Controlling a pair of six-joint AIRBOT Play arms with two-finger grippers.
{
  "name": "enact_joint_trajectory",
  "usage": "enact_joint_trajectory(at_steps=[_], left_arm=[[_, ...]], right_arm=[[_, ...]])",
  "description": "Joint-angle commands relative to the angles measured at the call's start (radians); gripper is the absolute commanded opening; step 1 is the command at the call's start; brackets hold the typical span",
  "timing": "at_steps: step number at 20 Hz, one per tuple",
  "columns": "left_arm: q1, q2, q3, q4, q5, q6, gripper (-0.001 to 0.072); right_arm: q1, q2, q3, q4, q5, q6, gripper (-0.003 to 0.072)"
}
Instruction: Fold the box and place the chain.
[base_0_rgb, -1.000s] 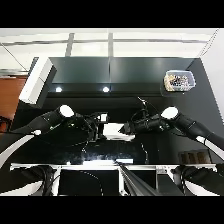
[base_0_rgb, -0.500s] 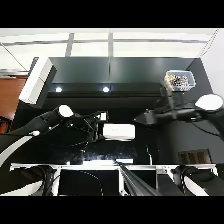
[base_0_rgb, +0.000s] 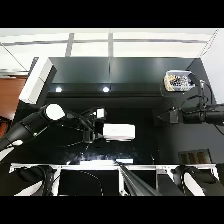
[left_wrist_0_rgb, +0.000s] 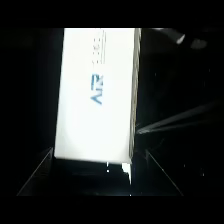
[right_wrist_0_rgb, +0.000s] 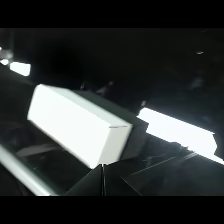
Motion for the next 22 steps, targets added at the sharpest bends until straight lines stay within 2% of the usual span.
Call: enact_joint_trajectory(at_steps=[1, 5, 7, 22], left_arm=[[-0.058, -0.022, 0.056, -0.053, 0.075, -0.075, 0.0710], [-0.106, -0.171, 0.150, -0.043, 0.077, -0.072, 0.0710], [-0.107, -0.216, 0.190, -0.068, 0.046, -0.077, 0.0710], [-0.107, -0.289, 0.207, -0.081, -0.035, -0.099, 0.0711]], right_arm=[[-0.016, 0.006, 0.001, -0.029, -0.052, 0.003, 0.0013], [-0.016, 0.006, 0.001, -0.031, -0.068, 0.003, 0.0013], [-0.016, 0.006, 0.001, -0.040, -0.069, 0.004, 0.0013], [-0.016, 0.006, 0.001, -0.051, -0.077, 0.014, 0.0013]])
